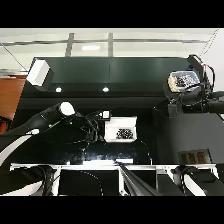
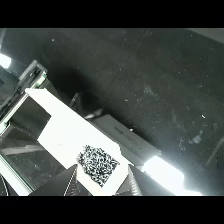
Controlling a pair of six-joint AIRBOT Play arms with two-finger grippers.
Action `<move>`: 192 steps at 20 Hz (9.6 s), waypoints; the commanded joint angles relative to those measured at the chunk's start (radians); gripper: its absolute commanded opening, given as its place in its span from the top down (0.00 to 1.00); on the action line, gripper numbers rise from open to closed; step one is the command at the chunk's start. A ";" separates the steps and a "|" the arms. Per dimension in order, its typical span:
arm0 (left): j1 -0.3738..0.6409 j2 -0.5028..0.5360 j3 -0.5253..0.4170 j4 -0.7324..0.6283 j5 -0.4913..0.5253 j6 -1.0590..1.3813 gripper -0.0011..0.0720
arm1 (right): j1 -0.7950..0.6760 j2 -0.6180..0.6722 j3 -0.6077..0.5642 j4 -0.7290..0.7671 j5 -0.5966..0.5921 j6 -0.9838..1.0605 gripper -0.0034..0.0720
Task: Fold the box and place the chain.
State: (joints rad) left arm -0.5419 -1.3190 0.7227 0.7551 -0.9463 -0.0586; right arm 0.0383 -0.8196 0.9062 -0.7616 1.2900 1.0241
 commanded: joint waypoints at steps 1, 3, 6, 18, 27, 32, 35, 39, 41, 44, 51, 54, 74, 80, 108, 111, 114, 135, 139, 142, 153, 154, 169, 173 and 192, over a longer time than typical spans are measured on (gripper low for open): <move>-0.021 -0.001 -0.001 0.008 0.009 -0.029 0.01 | 0.000 0.000 0.001 0.000 0.000 0.000 0.44; -0.028 -0.001 -0.001 0.016 0.023 -0.061 0.01 | 0.000 0.000 0.001 0.000 0.000 0.000 0.44; -0.043 -0.001 -0.001 0.012 0.062 -0.097 0.01 | 0.000 0.000 0.001 0.000 0.000 0.000 0.44; -0.047 -0.001 -0.001 0.014 0.071 -0.109 0.37 | 0.130 -0.120 -0.023 -0.142 -0.241 0.063 0.00; -0.047 -0.001 -0.001 0.014 0.075 -0.109 0.37 | 0.279 -0.381 -0.021 -0.035 -0.210 -0.322 0.00; -0.047 -0.001 -0.001 0.014 0.074 -0.109 0.37 | 0.282 -0.380 -0.021 -0.044 -0.038 -0.525 0.00; -0.047 -0.001 -0.001 0.014 0.074 -0.109 0.37 | 0.282 -0.381 -0.021 -0.035 -0.037 -0.549 0.00; -0.047 -0.001 -0.001 0.014 0.074 -0.109 0.37 | 0.310 -0.381 -0.022 -0.036 -0.040 -0.574 0.00; -0.047 -0.001 -0.001 0.014 0.074 -0.109 0.37 | 0.340 -0.381 -0.022 -0.064 -0.051 -0.578 0.00; -0.047 -0.001 -0.001 0.014 0.074 -0.109 0.37 | 0.363 -0.381 -0.022 -0.106 -0.060 -0.572 0.00; -0.047 -0.001 -0.001 0.014 0.074 -0.109 0.36 | 0.369 -0.381 -0.022 -0.138 -0.074 -0.571 0.33; -0.047 -0.001 -0.001 0.014 0.073 -0.109 0.36 | 0.369 -0.381 -0.022 -0.133 -0.070 -0.571 0.38; -0.047 -0.001 -0.001 0.014 0.072 -0.109 0.36 | 0.412 -0.380 -0.057 -0.133 -0.050 -0.502 0.59; -0.047 -0.001 -0.001 0.014 0.071 -0.109 0.36 | 0.412 -0.378 -0.057 -0.133 -0.039 -0.500 0.59; -0.047 -0.001 -0.001 0.014 0.071 -0.109 0.36 | 0.413 -0.344 -0.058 -0.219 -0.108 -0.486 0.60; -0.047 -0.001 -0.001 0.014 0.071 -0.109 0.36 | 0.413 -0.344 -0.058 -0.220 -0.109 -0.486 0.59; -0.047 -0.001 -0.001 0.014 0.072 -0.109 0.36 | 0.434 -0.345 -0.059 -0.242 -0.109 -0.486 0.59; -0.047 -0.001 -0.001 0.014 0.071 -0.109 0.36 | 0.330 -0.242 -0.228 0.166 -0.050 -0.093 0.94; -0.047 -0.001 -0.001 0.014 0.071 -0.109 0.36 | 0.370 -0.244 -0.301 0.442 -0.291 -0.061 0.94; -0.047 -0.001 -0.001 0.015 0.072 -0.109 0.36 | 0.400 -0.257 -0.302 0.416 -0.384 -0.025 0.94; -0.046 -0.001 -0.001 0.015 0.073 -0.109 0.35 | 0.400 -0.388 -0.305 0.277 -0.334 0.053 0.94; -0.046 -0.001 -0.001 0.014 0.073 -0.109 0.35 | 0.400 -0.388 -0.305 0.277 -0.336 0.053 0.94; -0.027 0.064 0.051 0.183 -0.026 -0.139 0.01 | 0.199 -0.194 -0.127 0.183 0.035 0.007 0.94; -0.011 0.148 0.056 0.232 -0.061 -0.185 0.01 | 0.029 -0.050 -0.127 -0.027 0.108 0.090 0.94; -0.231 0.057 0.084 0.025 0.237 -0.294 0.02 | -0.141 -0.011 -0.128 -0.200 -0.042 0.219 0.94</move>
State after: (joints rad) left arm -0.7681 -1.2522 0.8009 0.7837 -0.6987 -0.3344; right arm -0.1013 -0.8322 0.7780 -0.9592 1.2522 1.2366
